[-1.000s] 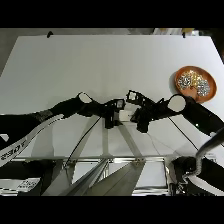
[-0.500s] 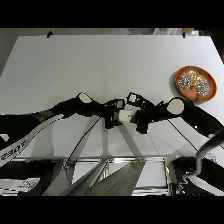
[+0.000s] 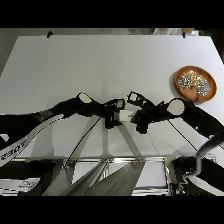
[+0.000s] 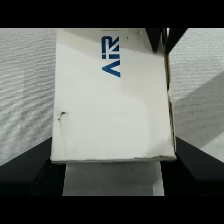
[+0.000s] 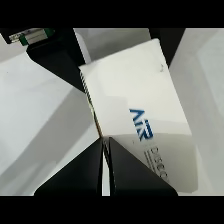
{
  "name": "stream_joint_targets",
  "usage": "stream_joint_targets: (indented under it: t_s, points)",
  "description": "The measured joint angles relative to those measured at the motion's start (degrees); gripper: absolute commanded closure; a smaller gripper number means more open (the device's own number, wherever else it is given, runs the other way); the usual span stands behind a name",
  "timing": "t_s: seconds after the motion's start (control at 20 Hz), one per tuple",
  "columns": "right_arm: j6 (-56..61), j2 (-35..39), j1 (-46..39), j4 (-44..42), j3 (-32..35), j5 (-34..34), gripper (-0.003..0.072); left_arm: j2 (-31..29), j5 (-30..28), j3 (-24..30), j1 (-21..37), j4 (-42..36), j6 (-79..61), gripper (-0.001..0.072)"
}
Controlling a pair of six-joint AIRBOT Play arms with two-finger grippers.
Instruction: Fold the box and place the chain.
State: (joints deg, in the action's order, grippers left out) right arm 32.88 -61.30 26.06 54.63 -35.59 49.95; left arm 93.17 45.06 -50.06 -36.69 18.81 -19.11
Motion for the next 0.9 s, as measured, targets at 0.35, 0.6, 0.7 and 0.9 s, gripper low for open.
stream_joint_targets:
  t_s: [0.35,0.6,0.7,0.9]
  points:
    - [27.6,6.5,-0.2,17.9,-0.2,2.8,0.065,0.0,0.0,0.0,0.0,0.0,0.0,0.0437]
    - [42.9,7.5,-9.9,32.8,-0.2,14.8,0.0666,0.0,0.0,0.0,0.0,0.0,-0.2,0.0437]
    - [45.1,7.6,-17.0,35.2,-0.2,17.4,0.0667,0.0,0.0,0.0,0.0,0.0,-0.2,0.0437]
    - [47.9,7.7,-29.6,36.3,-0.2,18.4,0.0667,0.0,0.0,0.0,0.0,0.0,-0.2,0.0437]
